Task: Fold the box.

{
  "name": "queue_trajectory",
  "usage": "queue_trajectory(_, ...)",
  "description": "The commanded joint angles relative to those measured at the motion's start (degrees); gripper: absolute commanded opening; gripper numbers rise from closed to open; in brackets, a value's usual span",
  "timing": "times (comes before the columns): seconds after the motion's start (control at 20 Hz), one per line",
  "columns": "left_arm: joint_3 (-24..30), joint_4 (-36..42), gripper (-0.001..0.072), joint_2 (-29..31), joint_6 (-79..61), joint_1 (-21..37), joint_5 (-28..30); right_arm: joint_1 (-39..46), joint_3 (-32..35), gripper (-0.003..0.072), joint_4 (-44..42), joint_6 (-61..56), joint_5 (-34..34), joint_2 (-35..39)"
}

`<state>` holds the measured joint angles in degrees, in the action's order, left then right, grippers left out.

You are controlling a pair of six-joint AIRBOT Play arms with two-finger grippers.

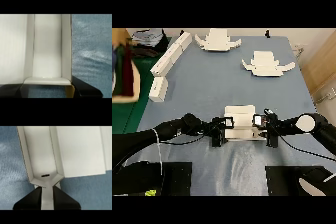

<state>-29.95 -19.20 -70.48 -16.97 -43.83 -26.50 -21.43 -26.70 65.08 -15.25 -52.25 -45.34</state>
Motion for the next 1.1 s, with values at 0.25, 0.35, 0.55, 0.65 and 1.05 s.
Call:
queue_trajectory(0.25,0.00,-0.09,0.0516,0.00,-0.11,-0.02,-0.02,0.00,0.00,0.0143,-8.09,4.37,1.77,-0.13)
queue_trajectory(0.35,0.00,-0.09,0.0516,0.00,-0.11,-0.02,-0.02,0.00,0.00,0.0142,-9.79,4.83,1.73,-0.83)
queue_trajectory(0.55,0.00,-0.09,0.0516,0.00,-0.11,-0.02,-0.02,-0.11,0.00,0.0143,-11.34,6.27,1.84,-2.58)
queue_trajectory(0.65,0.00,-0.09,0.0515,0.00,-0.11,-0.02,-0.02,-0.11,0.02,0.0143,-13.16,7.98,2.36,-3.10)
queue_trajectory(1.05,0.00,-0.09,0.0516,0.00,-0.11,-0.02,-0.02,-0.11,0.55,0.0605,-16.06,9.73,3.28,-5.38)
